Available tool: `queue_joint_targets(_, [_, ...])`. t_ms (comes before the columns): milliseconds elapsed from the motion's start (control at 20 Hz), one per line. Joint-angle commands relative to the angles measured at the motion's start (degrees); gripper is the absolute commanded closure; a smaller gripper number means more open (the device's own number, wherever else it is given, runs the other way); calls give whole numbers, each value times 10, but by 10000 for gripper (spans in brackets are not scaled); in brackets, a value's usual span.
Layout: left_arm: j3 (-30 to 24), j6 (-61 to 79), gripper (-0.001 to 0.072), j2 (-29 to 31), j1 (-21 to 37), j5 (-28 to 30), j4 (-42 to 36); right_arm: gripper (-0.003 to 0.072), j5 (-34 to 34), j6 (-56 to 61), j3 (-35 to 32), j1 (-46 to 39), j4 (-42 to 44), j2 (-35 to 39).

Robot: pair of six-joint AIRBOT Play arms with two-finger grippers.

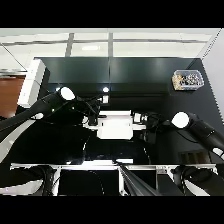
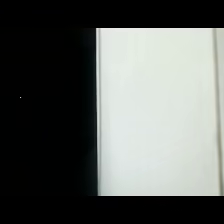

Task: Fold the box and place the chain.

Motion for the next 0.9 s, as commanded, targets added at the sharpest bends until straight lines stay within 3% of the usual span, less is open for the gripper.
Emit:
queue_joint_targets(0, [0,2,683,-2,0,2,1,-19,-53,-7,-17,27,26,-3])
queue_joint_targets(200, [0,2,683,-2,0,2,1,-19,-52,-7,-28,61,61,-10])
queue_joint_targets(550, [0,2,683,-2,0,0,1,-19,-164,12,-29,89,98,4])
queue_joint_targets(850, [0,2,683,-2,0,0,0,-19,-168,-16,-14,80,87,37])
